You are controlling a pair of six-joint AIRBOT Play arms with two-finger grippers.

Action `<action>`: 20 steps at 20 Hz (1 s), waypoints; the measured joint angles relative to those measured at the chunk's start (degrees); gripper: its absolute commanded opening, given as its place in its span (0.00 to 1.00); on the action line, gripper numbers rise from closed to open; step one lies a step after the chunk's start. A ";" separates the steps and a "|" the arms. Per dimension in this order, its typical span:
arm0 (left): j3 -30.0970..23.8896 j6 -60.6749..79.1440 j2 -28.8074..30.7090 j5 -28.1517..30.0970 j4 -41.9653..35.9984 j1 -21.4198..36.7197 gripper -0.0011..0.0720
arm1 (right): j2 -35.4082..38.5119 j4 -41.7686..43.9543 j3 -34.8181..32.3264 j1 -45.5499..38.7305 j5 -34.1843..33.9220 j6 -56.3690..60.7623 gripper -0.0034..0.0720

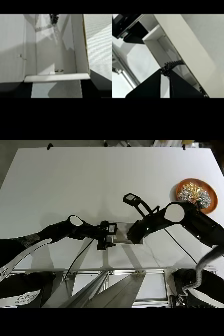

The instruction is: Fold the box and place the chain.

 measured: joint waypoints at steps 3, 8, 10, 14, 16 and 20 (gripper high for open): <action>0.00 -0.02 -0.02 0.00 0.00 0.00 0.47 | -1.14 -0.35 -0.09 0.68 -1.36 0.94 0.22; 0.00 -0.02 0.00 0.00 0.00 0.00 0.47 | -1.64 -0.83 2.10 0.98 1.44 1.73 0.34; 0.00 0.00 0.00 0.00 0.00 0.00 0.47 | -1.27 -2.60 5.09 0.98 4.63 3.30 0.33; 0.00 -0.02 -0.02 0.00 0.00 0.00 0.47 | 0.83 -13.49 12.59 0.98 12.28 7.74 0.07; 0.00 -0.02 0.00 0.00 0.00 0.00 0.47 | 1.86 -20.74 14.53 0.31 14.62 9.42 0.07; 0.00 -0.02 -0.02 0.00 0.00 0.00 0.47 | 1.75 -29.77 16.06 -6.99 17.11 12.68 0.07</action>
